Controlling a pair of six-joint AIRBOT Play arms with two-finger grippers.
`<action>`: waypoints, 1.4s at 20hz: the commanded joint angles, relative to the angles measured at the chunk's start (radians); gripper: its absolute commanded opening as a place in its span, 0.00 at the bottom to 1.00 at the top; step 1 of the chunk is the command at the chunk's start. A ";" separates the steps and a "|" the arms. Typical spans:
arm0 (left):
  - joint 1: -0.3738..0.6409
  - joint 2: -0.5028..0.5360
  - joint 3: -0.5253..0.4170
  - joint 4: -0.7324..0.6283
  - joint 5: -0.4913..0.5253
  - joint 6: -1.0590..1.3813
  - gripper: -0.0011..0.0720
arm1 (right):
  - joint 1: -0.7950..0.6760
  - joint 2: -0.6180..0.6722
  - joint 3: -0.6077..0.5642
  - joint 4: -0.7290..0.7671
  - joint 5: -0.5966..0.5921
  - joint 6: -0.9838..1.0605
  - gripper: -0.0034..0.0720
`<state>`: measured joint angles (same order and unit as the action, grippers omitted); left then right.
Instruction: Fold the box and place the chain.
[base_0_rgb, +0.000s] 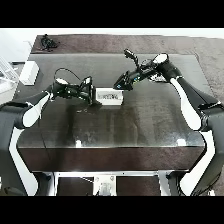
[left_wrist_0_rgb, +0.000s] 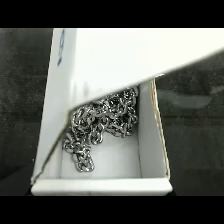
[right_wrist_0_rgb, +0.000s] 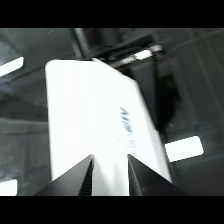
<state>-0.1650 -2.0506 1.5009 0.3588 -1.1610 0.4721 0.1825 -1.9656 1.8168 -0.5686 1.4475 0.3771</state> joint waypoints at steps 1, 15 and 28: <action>0.000 0.000 0.000 0.000 0.000 0.000 0.44 | 0.021 0.029 -0.028 -0.011 0.027 -0.034 0.39; 0.000 0.000 0.000 0.000 0.000 0.000 0.44 | 0.024 0.098 -0.241 0.079 -0.206 -0.311 0.58; 0.000 0.000 0.000 0.000 0.000 0.000 0.44 | 0.034 0.063 -0.250 0.080 -0.221 -0.407 0.59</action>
<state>-0.1650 -2.0506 1.5009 0.3584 -1.1610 0.4717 0.2131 -1.8965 1.5669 -0.4892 1.2484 -0.0032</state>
